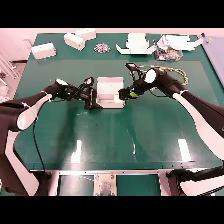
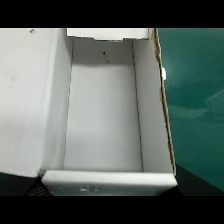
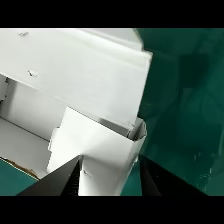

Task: Fold the box and place the chain.

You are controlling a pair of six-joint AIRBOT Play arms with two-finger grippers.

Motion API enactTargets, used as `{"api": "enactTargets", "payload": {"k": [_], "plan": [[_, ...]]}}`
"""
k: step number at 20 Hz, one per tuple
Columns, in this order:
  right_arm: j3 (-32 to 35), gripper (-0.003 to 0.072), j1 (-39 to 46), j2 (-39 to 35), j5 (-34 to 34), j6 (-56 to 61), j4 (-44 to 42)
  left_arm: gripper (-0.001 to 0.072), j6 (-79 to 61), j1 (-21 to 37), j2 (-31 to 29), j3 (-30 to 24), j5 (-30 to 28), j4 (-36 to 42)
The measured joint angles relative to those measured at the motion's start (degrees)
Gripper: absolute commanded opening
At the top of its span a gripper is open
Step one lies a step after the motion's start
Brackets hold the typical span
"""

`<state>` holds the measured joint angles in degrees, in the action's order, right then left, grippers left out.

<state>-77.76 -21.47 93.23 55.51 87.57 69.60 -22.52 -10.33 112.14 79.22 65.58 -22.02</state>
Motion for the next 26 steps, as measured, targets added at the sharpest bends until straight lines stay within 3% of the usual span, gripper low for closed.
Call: {"api": "enactTargets", "payload": {"k": [2,26], "plan": [[-0.11,0.0519,-0.50,0.00,0.04,0.74,0.48,0.0630,0.00,0.00,0.00,0.00,0.00,0.00],[-3.89,0.0515,-2.80,-0.48,2.73,7.39,2.89,0.0630,0.00,0.00,0.00,0.00,0.00,0.04]]}}
